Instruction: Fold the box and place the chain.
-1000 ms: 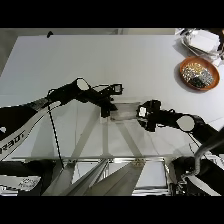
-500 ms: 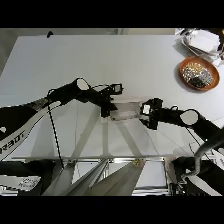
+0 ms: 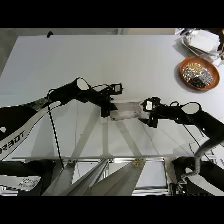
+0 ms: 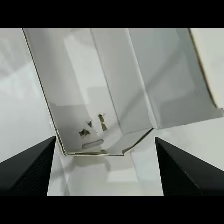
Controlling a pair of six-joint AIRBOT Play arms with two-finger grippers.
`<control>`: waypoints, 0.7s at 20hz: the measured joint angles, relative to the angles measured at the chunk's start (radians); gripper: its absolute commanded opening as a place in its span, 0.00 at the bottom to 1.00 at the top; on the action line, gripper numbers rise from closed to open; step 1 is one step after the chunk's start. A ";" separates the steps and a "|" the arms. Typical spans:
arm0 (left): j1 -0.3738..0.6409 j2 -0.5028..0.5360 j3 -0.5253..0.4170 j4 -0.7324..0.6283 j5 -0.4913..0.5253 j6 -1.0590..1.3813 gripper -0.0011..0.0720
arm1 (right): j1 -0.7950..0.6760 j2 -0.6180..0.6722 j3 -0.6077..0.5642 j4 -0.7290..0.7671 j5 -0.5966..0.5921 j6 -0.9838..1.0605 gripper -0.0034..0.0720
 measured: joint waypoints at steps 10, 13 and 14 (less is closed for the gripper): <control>0.000 0.000 0.000 0.000 -0.001 0.000 0.03 | -0.019 -0.148 0.067 0.024 0.105 -0.090 0.94; 0.000 0.000 0.000 0.001 -0.003 0.001 0.03 | -0.010 -0.175 0.070 0.025 0.109 -0.116 0.93; 0.000 0.000 0.000 0.001 -0.005 0.001 0.03 | -0.006 -0.183 0.071 0.025 0.111 -0.124 0.93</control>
